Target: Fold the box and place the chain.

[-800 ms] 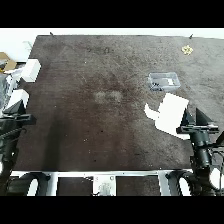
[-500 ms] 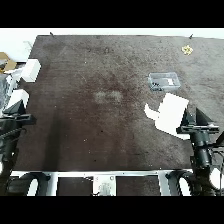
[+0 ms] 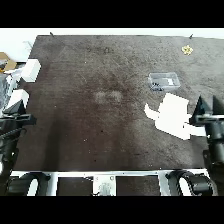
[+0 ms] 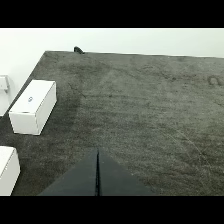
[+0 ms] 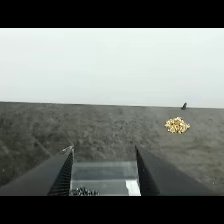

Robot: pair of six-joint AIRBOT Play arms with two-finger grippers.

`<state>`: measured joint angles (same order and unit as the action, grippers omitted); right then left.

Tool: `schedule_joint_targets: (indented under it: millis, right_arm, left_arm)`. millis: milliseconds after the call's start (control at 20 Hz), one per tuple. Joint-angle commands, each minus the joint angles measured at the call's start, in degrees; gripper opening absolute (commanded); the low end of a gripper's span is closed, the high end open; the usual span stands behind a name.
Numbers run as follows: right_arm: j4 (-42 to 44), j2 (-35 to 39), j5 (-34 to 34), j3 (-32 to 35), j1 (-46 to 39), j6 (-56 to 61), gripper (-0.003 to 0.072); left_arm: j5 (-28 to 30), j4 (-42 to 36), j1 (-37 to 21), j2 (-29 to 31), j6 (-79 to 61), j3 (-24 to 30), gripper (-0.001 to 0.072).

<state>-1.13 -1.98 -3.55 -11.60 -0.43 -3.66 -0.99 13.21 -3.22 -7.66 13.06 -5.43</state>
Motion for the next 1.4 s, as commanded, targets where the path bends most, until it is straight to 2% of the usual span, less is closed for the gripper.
schedule_joint_targets:
  millis: [0,100,200,300,350,550,600,700,800,850,1000,1100,1250,1350]
  right_arm:
    - [0.0,-13.0,-1.3,-11.3,0.0,0.0,0.0467]
    - [1.0,-21.7,-1.2,-17.6,-0.5,0.1,0.0466]
    - [6.0,-30.1,1.1,-22.2,-3.5,0.1,0.0465]
    - [7.1,-37.2,11.0,-24.5,-9.6,4.8,0.0447]
    - [4.1,-40.0,18.1,-24.9,-13.6,10.8,0.0448]
    - [-27.5,-47.7,47.5,-28.3,-33.8,48.0,0.0449]
    - [-33.2,-48.7,53.5,-29.6,-39.1,53.5,0.0449]
    - [-42.3,-50.8,64.6,-32.9,-50.6,59.5,0.0449]
    - [-47.3,-54.7,73.9,-36.9,-60.8,59.6,0.0448]
    - [-48.6,-57.2,76.8,-38.8,-64.6,59.6,0.0447]
    - [-48.9,-65.5,80.1,-43.2,-69.9,59.6,0.0446]
    - [-51.1,-71.7,83.4,-47.3,-69.8,58.8,0.0377]
    - [-54.4,-80.2,88.4,-54.5,-69.2,58.8,0.0378]
    - [-56.8,-83.8,88.8,-57.3,-69.2,58.8,0.0378]
  left_arm:
    - [0.0,0.0,0.0,0.0,0.0,0.0,0.0012]
    - [0.0,0.0,0.0,0.0,0.0,0.0,0.0012]
    - [0.0,0.0,0.0,0.0,0.0,0.0,0.0012]
    - [0.0,0.0,0.0,0.0,0.0,0.0,0.0012]
    - [0.0,0.0,0.0,0.0,0.0,0.0,0.0012]
    - [0.0,0.0,0.0,0.0,0.0,0.0,0.0012]
    - [0.0,0.0,0.0,0.0,0.0,0.0,0.0012]
    - [0.0,0.0,0.0,0.0,0.0,0.0,0.0012]
    - [0.0,0.0,0.0,0.0,0.0,0.0,0.0012]
    - [0.0,0.0,0.0,0.0,0.0,0.0,0.0012]
    - [0.0,0.0,0.0,0.0,0.0,0.0,0.0012]
    - [0.0,0.0,0.0,0.0,0.0,0.0,0.0012]
    - [0.0,0.0,0.0,0.0,0.0,0.0,0.0012]
    - [0.0,0.0,0.0,0.0,0.0,0.0,0.0013]
